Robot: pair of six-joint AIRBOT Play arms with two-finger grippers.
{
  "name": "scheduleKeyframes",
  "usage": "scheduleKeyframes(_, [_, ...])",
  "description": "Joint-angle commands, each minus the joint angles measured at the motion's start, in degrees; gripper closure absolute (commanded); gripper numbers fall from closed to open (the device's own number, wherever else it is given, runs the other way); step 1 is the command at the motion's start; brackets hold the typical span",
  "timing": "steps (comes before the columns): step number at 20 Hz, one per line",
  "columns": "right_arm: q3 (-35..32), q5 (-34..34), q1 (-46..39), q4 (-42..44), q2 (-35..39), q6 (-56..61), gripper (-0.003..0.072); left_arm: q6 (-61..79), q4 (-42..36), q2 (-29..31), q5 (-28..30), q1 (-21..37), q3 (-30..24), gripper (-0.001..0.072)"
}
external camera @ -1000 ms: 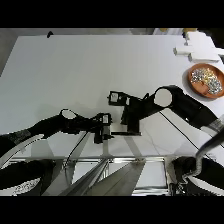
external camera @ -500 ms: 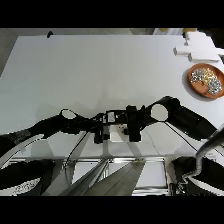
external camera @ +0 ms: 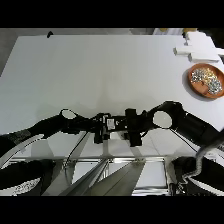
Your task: Fold the box and place the chain.
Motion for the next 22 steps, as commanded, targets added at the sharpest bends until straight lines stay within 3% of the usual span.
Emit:
scheduleKeyframes(1, [-2.4, -0.7, 0.2, -1.0, 0.3, 2.2, 0.0352, 0.0, 0.0, 0.0, 0.0, 0.0, 0.0, 0.0436])
scheduleKeyframes(3, [-2.8, -1.8, 0.1, -2.1, 0.3, 4.5, 0.0358, 0.0, 0.0, 0.0, 0.0, 0.0, 0.0, 0.0436])
scheduleKeyframes(9, [-2.8, -5.0, 0.1, -5.3, 0.3, 9.0, 0.0514, 0.0, 0.0, 0.0, 0.0, 0.0, 0.0, 0.0436])
scheduleKeyframes(22, [-2.8, -6.1, 0.1, -6.3, 2.1, 10.4, 0.0579, 0.0, 0.0, 0.0, 0.0, 0.0, 0.0, 0.0436])
